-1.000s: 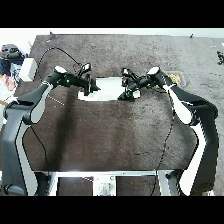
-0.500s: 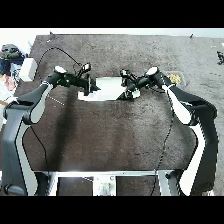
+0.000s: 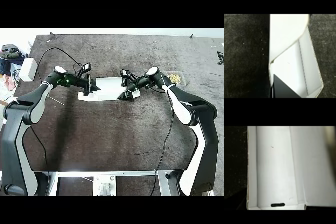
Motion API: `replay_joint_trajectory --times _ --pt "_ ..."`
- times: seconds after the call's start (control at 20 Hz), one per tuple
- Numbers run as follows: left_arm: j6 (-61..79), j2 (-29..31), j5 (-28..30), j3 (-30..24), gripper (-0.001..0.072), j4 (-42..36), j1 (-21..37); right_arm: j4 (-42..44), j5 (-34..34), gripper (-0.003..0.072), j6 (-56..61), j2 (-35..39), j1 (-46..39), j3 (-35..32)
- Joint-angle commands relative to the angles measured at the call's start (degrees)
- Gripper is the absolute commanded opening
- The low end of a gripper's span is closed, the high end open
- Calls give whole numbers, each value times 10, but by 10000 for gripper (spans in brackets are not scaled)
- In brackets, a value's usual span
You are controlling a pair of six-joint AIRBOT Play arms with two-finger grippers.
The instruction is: Fold the box and place the chain.
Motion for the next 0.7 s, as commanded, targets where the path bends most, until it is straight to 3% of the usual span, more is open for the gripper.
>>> replay_joint_trajectory --times 0.0,0.65 --pt "0 0 0 0 12 0 0 -3 -1 555 1 0 0 1" --pt "0 0 0 0 12 0 0 -1 0 555 2 -8 1 1"
